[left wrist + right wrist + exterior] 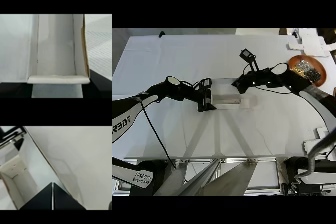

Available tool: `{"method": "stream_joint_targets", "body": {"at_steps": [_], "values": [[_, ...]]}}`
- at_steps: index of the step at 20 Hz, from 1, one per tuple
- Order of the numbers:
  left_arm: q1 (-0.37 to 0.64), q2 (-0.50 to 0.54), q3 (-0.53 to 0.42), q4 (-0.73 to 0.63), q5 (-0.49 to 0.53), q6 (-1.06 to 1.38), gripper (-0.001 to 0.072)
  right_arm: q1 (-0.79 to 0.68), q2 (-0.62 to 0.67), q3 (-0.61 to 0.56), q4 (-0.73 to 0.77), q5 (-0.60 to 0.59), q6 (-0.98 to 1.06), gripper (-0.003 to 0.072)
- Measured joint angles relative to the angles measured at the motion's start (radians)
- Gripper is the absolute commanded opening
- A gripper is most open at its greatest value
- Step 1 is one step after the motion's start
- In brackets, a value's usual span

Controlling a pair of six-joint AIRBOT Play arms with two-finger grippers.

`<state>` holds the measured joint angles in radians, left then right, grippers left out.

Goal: Fold the box and place the chain.

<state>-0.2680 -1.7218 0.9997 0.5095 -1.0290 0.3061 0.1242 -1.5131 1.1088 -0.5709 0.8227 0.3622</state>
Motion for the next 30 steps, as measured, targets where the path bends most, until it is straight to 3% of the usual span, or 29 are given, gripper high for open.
{"method": "stream_joint_targets", "body": {"at_steps": [5,6,8,9,12,18,26,30], "values": [[0.000,0.000,0.000,0.000,0.000,0.000,0.0209,0.000,0.163,0.000,-0.200,0.059,0.000,0.0020],[0.000,0.000,0.000,0.000,0.000,0.000,0.0209,0.000,0.184,0.000,-0.257,0.075,0.000,0.0071],[0.000,0.000,0.000,0.000,0.000,0.000,0.0209,0.000,0.205,0.000,-0.366,0.108,0.000,0.0276],[0.000,0.000,0.000,0.000,0.000,0.000,0.0209,0.000,0.206,0.000,-0.415,0.122,0.000,0.0315],[0.000,0.000,0.000,0.000,0.000,0.000,0.0209,0.000,0.182,0.000,-0.515,0.124,-0.007,0.0318],[0.000,0.000,0.000,0.000,0.000,0.000,0.0209,0.000,0.063,0.000,-0.559,0.094,-0.077,0.0318],[0.000,0.000,0.000,0.000,0.000,-0.001,0.0209,0.002,-0.040,0.000,-0.439,0.084,-0.302,0.0312],[0.000,0.000,0.000,0.000,0.000,-0.001,0.0209,0.029,-0.062,0.000,-0.408,0.096,-0.357,0.0229]]}}
